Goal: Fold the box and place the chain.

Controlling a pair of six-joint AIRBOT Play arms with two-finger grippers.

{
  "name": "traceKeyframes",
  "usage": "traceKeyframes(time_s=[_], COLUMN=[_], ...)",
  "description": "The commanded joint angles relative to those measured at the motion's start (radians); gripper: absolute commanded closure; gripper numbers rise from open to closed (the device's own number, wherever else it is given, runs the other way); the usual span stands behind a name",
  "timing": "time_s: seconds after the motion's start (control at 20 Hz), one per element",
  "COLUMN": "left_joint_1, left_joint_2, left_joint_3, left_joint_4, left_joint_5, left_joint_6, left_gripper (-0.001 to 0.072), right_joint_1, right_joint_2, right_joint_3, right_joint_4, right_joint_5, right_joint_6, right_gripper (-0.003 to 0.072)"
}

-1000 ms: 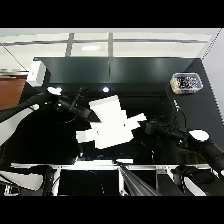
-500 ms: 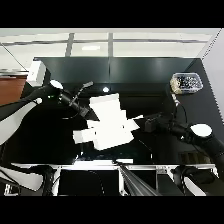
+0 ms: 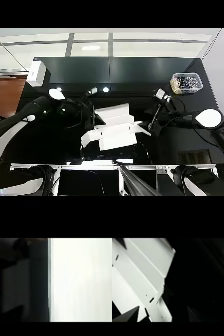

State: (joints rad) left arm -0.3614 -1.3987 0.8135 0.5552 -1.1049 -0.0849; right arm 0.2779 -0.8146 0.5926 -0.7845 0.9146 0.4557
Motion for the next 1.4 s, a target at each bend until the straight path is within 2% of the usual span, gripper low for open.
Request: traceKeyframes(time_s=[0.0,0.15,0.3,0.6,0.9,1.15,1.25,1.35], left_joint_1=[-0.089,-0.134,-0.135,-0.135,-0.135,-0.135,-0.135,-0.135], left_joint_2=[0.023,0.020,0.010,0.007,0.007,0.005,0.005,0.005], left_joint_3=[-0.026,-0.030,-0.031,-0.034,-0.034,-0.034,-0.034,-0.034], left_joint_4=[0.095,0.099,0.095,0.094,0.095,0.095,0.095,0.095], left_joint_5=[0.209,0.322,0.307,0.308,0.307,0.307,0.307,0.307], left_joint_6=[0.167,0.167,0.163,0.163,0.163,0.159,0.159,0.159], left_gripper=[0.0686,0.0685,0.0685,0.0684,0.0684,0.0684,0.0684,0.0684], right_joint_1=[0.082,0.142,0.158,0.162,0.275,0.328,0.322,0.308], right_joint_2=[-0.006,-0.026,-0.037,-0.088,-0.174,-0.183,-0.183,-0.183], right_joint_3=[-0.022,-0.089,-0.146,-0.195,-0.195,-0.194,-0.175,-0.128], right_joint_4=[-0.083,-0.089,-0.099,-0.125,-0.054,0.029,-0.008,-0.106], right_joint_5=[-0.013,-0.055,-0.068,-0.089,-0.282,-0.412,-0.395,-0.291], right_joint_6=[-0.032,-0.129,-0.235,-0.279,-0.292,-0.292,-0.288,-0.272], right_gripper=[-0.0034,-0.0034,-0.0034,-0.0034,-0.0034,-0.0028,-0.0028,-0.0028])
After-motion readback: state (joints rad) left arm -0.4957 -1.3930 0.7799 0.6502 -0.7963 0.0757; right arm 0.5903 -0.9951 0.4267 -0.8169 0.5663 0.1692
